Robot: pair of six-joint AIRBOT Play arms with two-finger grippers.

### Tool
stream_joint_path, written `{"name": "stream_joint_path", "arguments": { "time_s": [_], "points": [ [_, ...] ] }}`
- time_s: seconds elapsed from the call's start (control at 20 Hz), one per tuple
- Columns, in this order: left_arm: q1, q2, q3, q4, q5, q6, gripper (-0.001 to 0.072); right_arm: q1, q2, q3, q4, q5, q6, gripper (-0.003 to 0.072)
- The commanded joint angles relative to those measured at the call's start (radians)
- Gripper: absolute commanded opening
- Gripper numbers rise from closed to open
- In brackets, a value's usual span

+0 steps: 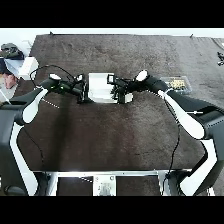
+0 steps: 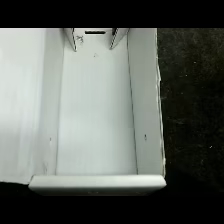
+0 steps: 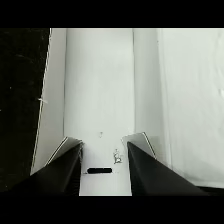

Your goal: Fold the box and place the chain.

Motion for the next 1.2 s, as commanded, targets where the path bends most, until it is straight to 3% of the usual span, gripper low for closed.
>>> {"name": "stream_joint_path", "arguments": {
  "time_s": [0.0, 0.05, 0.2, 0.25, 0.35, 0.4, 0.5, 0.55, 0.6, 0.8, 0.95, 1.15],
  "points": [
    [0.000, 0.000, 0.000, 0.000, 0.001, 0.000, 0.0405, 0.001, -0.002, 0.000, 0.005, -0.004, 0.000, 0.0487],
    [0.000, 0.000, 0.000, 0.000, 0.001, 0.000, 0.0405, 0.001, -0.002, 0.000, 0.005, -0.004, 0.000, 0.0589],
    [0.000, 0.000, 0.000, 0.000, 0.001, 0.000, 0.0406, 0.000, -0.002, 0.000, 0.003, -0.005, 0.000, 0.0588],
    [0.000, 0.000, 0.000, 0.000, 0.001, 0.000, 0.0405, 0.000, -0.002, 0.000, 0.000, -0.005, 0.000, 0.0552],
    [0.000, 0.000, 0.000, 0.000, 0.001, 0.000, 0.0405, -0.002, 0.000, 0.000, -0.004, -0.004, 0.006, 0.0238],
    [0.000, 0.000, 0.000, 0.000, 0.001, 0.000, 0.0405, -0.005, 0.002, 0.000, -0.017, -0.005, 0.028, 0.0164],
    [0.000, 0.000, 0.000, 0.000, 0.001, 0.000, 0.0405, -0.013, 0.015, 0.000, -0.098, 0.007, 0.112, 0.0166],
    [0.000, 0.000, 0.000, 0.000, 0.001, 0.000, 0.0405, -0.019, 0.027, 0.000, -0.145, 0.019, 0.167, 0.0110],
    [0.000, 0.000, 0.000, 0.000, 0.001, 0.000, 0.0405, -0.027, 0.040, 0.000, -0.180, 0.043, 0.209, 0.0006],
    [0.000, 0.000, 0.000, 0.000, 0.001, 0.000, 0.0406, -0.073, 0.117, 0.000, -0.210, 0.124, 0.458, 0.0002],
    [0.000, 0.000, 0.000, 0.000, 0.001, 0.000, 0.0405, -0.118, 0.183, 0.000, -0.209, 0.139, 0.768, 0.0002],
    [0.000, 0.000, 0.000, 0.000, 0.001, 0.000, 0.0405, -0.204, 0.195, -0.003, -0.207, 0.217, 1.066, 0.0001]
  ]
}}
